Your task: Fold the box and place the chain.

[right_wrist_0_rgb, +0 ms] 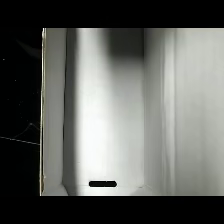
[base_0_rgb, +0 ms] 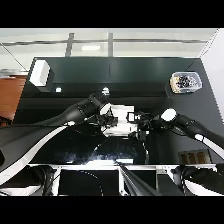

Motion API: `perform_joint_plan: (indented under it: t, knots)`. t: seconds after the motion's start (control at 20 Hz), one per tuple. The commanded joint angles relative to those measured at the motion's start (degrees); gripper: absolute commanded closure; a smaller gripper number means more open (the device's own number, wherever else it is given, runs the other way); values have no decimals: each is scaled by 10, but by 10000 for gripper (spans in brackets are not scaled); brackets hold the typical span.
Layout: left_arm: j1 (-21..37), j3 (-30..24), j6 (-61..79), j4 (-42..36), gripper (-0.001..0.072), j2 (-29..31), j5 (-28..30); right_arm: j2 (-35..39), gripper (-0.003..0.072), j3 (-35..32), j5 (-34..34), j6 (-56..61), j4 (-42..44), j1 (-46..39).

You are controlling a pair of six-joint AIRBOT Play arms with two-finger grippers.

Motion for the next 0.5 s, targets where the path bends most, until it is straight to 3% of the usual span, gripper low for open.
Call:
perform_joint_plan:
  t: [0.0, 0.45]
  knots:
    - [0, 1, 0, 1, 413, 0, 0, 0, 451, 0, 0, 0, 0, 0]
    - [2, 1, -1, -1, 416, -2, 3, 0, 452, 0, 0, 0, 0, 0]
